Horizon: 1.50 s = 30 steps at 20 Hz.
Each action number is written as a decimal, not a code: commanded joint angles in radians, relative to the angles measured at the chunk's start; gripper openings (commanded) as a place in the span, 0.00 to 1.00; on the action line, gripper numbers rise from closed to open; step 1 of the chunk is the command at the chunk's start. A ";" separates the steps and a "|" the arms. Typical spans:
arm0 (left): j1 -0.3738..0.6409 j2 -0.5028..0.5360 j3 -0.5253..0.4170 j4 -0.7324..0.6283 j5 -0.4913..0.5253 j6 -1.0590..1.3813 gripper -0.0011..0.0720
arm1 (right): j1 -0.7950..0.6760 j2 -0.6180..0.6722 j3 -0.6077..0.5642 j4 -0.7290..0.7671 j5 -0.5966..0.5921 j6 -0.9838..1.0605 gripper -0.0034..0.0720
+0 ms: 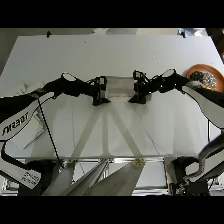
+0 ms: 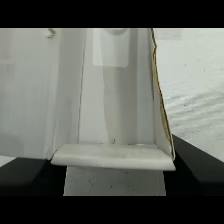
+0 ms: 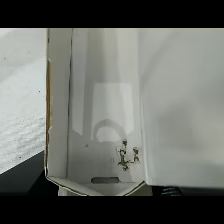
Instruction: Fold the box and place the chain.
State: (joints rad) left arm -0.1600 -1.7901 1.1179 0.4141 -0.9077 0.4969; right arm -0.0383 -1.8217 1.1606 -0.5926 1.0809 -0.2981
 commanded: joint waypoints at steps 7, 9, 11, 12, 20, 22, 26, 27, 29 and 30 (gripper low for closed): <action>-0.010 -0.002 0.000 0.005 0.022 0.001 0.46 | 0.000 0.000 0.000 0.001 0.000 0.002 0.55; -0.010 -0.002 0.000 0.005 0.021 0.001 0.46 | 0.000 0.000 0.000 0.001 0.000 0.002 0.55; -0.010 -0.002 0.000 0.005 0.022 0.001 0.46 | 0.000 0.000 0.000 0.001 0.000 0.002 0.55; -0.010 -0.002 0.000 0.005 0.021 0.001 0.46 | 0.000 0.000 0.000 0.001 0.000 0.002 0.55; -0.010 -0.002 0.000 0.005 0.021 0.001 0.46 | 0.000 0.000 0.000 0.002 0.005 0.002 0.55; -0.010 -0.002 0.000 0.005 0.021 0.001 0.46 | 0.000 0.000 0.000 0.011 0.005 0.002 0.55; -0.010 -0.002 0.000 0.005 0.022 0.001 0.46 | 0.000 0.002 0.000 0.025 0.004 0.002 0.79; -0.010 -0.002 0.000 0.005 0.022 0.001 0.46 | -0.001 0.004 0.000 0.024 0.005 0.002 0.85; -0.010 -0.002 0.000 0.005 0.022 0.001 0.46 | -0.002 0.018 0.000 0.011 0.004 0.002 0.87; -0.010 -0.002 0.000 0.005 0.022 0.001 0.46 | -0.002 0.033 0.000 -0.005 0.004 0.003 0.87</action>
State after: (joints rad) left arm -0.1711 -1.7927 1.1179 0.4156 -0.8795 0.4976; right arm -0.0387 -1.8091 1.1595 -0.5800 1.0744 -0.2924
